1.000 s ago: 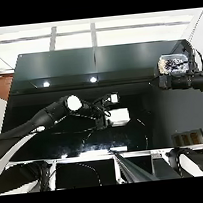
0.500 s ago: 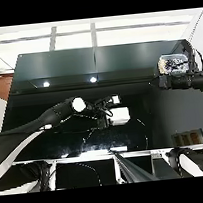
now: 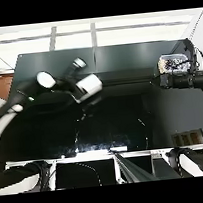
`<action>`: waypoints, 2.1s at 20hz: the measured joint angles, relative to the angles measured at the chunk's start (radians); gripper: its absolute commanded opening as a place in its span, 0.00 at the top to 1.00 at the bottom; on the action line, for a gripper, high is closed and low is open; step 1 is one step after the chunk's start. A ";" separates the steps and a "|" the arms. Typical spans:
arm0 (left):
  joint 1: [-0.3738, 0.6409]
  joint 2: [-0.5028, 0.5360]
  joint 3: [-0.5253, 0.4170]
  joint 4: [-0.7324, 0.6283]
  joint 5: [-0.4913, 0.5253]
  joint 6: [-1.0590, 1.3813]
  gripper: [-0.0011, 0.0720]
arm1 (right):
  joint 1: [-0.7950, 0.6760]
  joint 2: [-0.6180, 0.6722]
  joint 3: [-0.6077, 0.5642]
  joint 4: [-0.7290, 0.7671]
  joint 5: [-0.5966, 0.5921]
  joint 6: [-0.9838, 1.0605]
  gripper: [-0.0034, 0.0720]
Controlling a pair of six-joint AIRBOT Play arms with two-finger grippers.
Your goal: Fold the box and place the chain.
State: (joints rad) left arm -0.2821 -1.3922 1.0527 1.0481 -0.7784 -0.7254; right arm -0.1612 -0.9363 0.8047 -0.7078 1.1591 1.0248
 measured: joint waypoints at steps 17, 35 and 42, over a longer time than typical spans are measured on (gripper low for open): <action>0.598 -0.579 0.676 0.140 -0.008 -0.285 0.01 | 0.001 0.000 0.001 0.088 -0.036 0.000 0.91; 0.510 0.160 0.383 0.134 -0.531 -0.587 0.95 | -0.068 0.018 0.284 -0.258 -0.008 0.146 0.90; 0.335 0.856 -0.440 0.123 -0.210 -0.607 0.95 | -0.071 0.201 -0.101 -0.415 -0.167 0.242 0.90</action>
State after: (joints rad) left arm 0.0525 -0.5362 0.6125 1.1713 -0.9882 -1.3319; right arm -0.2325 -0.7349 0.7036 -1.1229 0.9916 1.2671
